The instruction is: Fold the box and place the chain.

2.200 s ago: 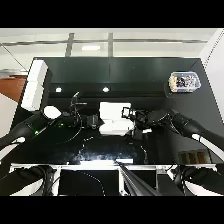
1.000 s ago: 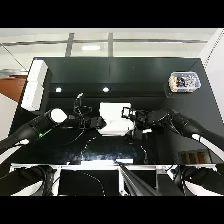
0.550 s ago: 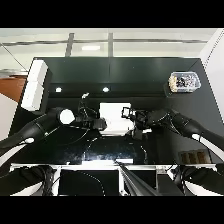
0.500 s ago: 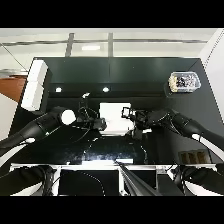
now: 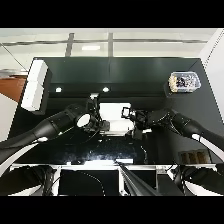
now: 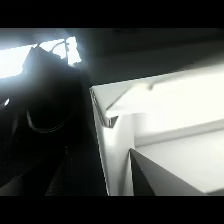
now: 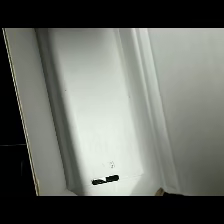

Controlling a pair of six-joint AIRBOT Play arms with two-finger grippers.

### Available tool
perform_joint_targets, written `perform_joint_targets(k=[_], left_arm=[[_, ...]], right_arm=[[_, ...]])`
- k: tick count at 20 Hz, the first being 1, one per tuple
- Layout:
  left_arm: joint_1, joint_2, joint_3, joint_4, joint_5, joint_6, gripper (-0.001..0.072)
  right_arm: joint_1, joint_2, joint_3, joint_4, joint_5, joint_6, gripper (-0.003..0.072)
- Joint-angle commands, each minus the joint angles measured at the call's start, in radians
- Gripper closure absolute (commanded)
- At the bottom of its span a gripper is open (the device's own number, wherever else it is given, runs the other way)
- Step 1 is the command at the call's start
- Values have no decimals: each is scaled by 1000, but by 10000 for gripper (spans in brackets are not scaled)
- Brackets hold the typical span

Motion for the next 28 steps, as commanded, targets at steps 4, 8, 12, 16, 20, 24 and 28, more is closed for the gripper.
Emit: perform_joint_targets(k=[4, 8, 12, 16, 20, 24, 28], left_arm=[[-11, -32, 23, 17, 50, -98, 381], [5, -43, 23, 12, 53, -114, 381], [5, -55, 23, 9, 38, -114, 382], [3, -63, 23, 9, 31, -113, 497], [3, -70, 35, 10, 28, -113, 528], [-5, -100, 79, 23, -21, -109, 537], [-7, -114, 84, 22, -53, -110, 537]], right_arm=[[25, 0, 0, -7, 5, 0, 335], [33, 0, 0, -7, 16, 1, 336], [33, 0, 0, -7, 23, 1, 335], [33, 0, 0, -7, 23, 1, 335], [33, 0, 0, -7, 23, 1, 335], [33, 0, 0, -7, 23, 1, 335], [33, 0, 0, -7, 23, 1, 335]])
